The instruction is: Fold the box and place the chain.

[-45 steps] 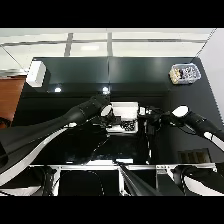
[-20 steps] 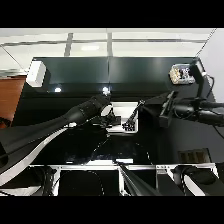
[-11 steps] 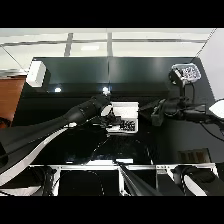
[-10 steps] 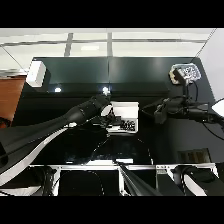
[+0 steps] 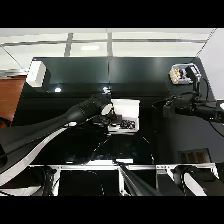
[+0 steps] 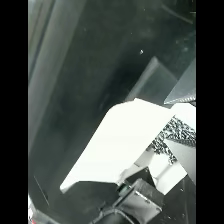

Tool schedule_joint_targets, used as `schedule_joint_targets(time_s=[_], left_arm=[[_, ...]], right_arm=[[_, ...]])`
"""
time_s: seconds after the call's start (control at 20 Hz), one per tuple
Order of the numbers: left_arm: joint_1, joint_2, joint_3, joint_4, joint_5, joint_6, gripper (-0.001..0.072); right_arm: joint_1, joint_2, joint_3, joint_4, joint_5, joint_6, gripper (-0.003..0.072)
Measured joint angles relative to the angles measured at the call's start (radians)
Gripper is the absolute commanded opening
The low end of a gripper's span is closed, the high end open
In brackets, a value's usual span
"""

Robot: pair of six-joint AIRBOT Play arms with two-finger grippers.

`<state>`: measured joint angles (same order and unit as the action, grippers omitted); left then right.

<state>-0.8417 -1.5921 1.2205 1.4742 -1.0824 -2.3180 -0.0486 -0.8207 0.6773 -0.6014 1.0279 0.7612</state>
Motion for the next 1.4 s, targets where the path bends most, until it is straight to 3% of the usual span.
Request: schedule_joint_targets(time_s=[0.5,0.85,1.05,1.1,1.15,1.4], left_arm=[[0.01,0.153,0.024,0.003,-0.084,0.183,0.0428],[0.22,0.331,-0.164,-0.08,-0.087,0.43,0.0428],[0.359,0.373,-0.286,-0.302,-0.042,0.831,0.0428],[0.378,0.377,-0.312,-0.37,-0.04,0.995,0.05],[0.389,0.377,-0.334,-0.422,-0.037,1.159,0.0716],[0.386,0.348,-0.393,-0.529,-0.003,1.803,0.0711]], right_arm=[[-0.005,-0.001,0.0,-0.002,-0.055,0.002,0.0269],[-0.005,-0.001,0.0,-0.031,-0.058,0.003,0.0269],[-0.005,-0.001,0.0,-0.049,-0.048,0.006,0.0269],[-0.005,-0.001,0.0,-0.052,-0.046,0.006,0.0269],[-0.005,-0.001,0.0,-0.053,-0.045,0.006,0.027],[-0.005,-0.001,0.0,-0.057,-0.043,0.006,0.0269]])
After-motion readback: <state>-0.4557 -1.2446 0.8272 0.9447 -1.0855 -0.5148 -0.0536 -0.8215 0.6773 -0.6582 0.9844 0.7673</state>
